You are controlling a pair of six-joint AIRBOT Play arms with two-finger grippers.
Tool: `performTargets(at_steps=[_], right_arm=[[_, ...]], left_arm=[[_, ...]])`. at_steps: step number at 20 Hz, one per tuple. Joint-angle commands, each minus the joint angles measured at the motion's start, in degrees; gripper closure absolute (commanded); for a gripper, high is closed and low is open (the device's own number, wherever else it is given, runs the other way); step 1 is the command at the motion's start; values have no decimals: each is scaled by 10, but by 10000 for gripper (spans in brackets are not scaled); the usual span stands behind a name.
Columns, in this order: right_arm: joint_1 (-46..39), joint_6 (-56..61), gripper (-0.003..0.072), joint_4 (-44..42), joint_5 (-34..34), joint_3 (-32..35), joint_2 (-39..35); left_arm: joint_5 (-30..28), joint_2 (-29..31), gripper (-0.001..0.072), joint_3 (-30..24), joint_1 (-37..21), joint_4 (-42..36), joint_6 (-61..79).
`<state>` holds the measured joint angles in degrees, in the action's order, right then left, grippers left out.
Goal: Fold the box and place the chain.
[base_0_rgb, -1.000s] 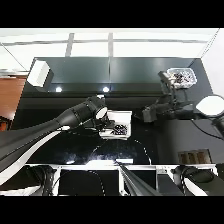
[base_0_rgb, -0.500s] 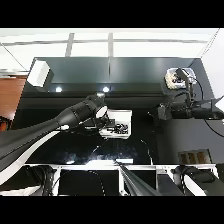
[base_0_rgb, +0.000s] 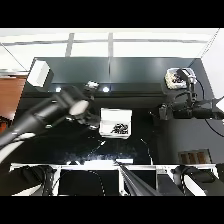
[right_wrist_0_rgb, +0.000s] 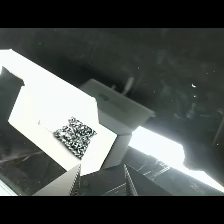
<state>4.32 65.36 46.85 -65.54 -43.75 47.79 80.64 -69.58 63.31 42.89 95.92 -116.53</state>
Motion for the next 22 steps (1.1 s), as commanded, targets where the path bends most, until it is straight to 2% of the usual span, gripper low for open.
performTargets(at_steps=[1,2,3,4,5,6,7,8,12,14,16,22], right_arm=[[0,0,352,4,11,0,0],[0,0,352,4,11,0,0],[0,0,352,4,12,0,0],[0,0,352,4,14,0,0],[0,3,352,4,15,0,0],[0,3,352,4,15,0,0],[0,3,352,4,15,0,0],[0,3,352,4,15,0,0],[0,4,352,4,15,0,0],[0,4,352,4,16,0,0],[0,4,352,4,17,0,0],[0,4,352,32,27,0,0]], left_arm=[[-43,81,5,-73,-130,7,54],[-110,97,5,-111,-188,-28,78],[-190,105,5,-153,-247,-141,204],[-216,100,6,-183,-296,-300,383],[-198,91,7,-209,-331,-457,578],[-174,84,7,-230,-346,-544,716],[-166,79,6,-248,-348,-590,811],[-164,76,6,-260,-341,-602,874],[-175,65,-1,-263,-283,-558,1102],[-216,62,0,-263,-247,-562,1221],[-263,44,0,-263,-219,-561,1258],[-266,24,1,-255,-227,-519,1258]])
